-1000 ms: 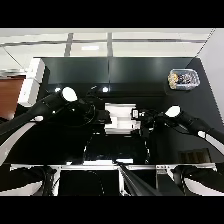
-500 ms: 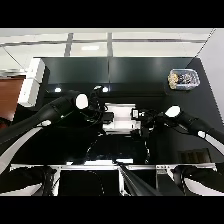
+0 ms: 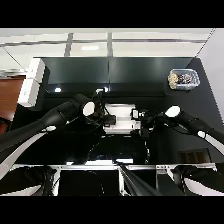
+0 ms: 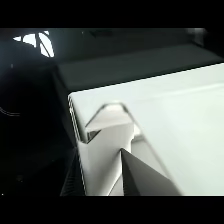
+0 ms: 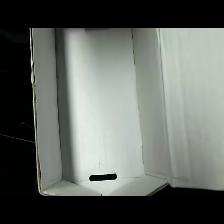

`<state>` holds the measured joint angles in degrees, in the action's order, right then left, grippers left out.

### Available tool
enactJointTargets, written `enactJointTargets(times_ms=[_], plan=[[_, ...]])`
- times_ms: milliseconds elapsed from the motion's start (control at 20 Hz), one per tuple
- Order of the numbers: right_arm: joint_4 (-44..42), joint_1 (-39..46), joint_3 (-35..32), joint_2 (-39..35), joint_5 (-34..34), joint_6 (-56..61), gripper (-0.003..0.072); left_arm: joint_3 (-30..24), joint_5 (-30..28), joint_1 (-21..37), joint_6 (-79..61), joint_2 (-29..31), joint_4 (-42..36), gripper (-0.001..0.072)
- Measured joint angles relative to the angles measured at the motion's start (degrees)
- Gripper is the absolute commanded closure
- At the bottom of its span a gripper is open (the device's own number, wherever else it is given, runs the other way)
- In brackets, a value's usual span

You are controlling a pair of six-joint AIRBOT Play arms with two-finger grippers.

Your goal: Fold the box and place the chain.

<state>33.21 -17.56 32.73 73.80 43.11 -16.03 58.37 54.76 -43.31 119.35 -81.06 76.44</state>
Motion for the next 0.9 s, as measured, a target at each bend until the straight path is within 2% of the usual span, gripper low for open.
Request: enactJointTargets(times_ms=[250,400,900], plan=[[0.0,-0.02,0.0,0.0,0.0,0.0,0.0633,3.67,4.33,-2.12,4.59,-2.29,4.74,0.0386],[0.02,0.0,0.0,0.0,0.04,0.0,0.0633,6.14,6.36,-3.41,6.38,-4.0,6.05,0.0484],[0.02,0.0,0.0,0.0,0.02,0.0,0.0633,7.74,7.87,-4.81,10.21,-5.31,8.2,0.0483]])
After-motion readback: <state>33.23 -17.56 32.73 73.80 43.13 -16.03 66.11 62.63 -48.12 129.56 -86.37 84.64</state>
